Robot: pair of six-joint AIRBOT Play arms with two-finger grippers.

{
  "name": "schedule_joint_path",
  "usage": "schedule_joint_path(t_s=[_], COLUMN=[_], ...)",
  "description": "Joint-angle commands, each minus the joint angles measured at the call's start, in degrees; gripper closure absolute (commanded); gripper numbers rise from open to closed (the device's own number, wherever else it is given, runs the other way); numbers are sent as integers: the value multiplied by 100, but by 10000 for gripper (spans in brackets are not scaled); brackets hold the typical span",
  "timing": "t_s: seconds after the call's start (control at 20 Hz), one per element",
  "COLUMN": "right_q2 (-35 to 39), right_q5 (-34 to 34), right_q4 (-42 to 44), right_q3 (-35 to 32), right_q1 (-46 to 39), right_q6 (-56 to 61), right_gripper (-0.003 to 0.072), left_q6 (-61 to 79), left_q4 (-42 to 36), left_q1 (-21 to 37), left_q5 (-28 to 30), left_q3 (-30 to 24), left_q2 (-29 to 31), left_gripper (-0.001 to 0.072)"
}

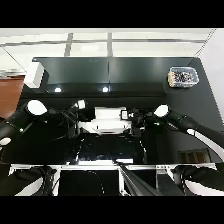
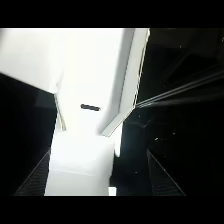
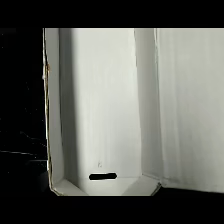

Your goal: Fold the box and place the chain.

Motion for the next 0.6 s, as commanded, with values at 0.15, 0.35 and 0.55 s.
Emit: schedule_joint_path(t_s=[0.15,0.35,0.55], right_q2=[-4,-4,-4], right_q5=[0,0,0], right_q4=[2,2,2], right_q3=[2,2,2], right_q1=[2,2,2], right_q6=[2,2,2], right_gripper=[259,259,259], left_q6=[734,734,743], left_q4=[-111,-201,-269], left_q1=[-474,-514,-511], left_q5=[927,1064,1117], left_q3=[-153,-151,-146], left_q2=[-470,-758,-874], left_gripper=[-4,22,224])
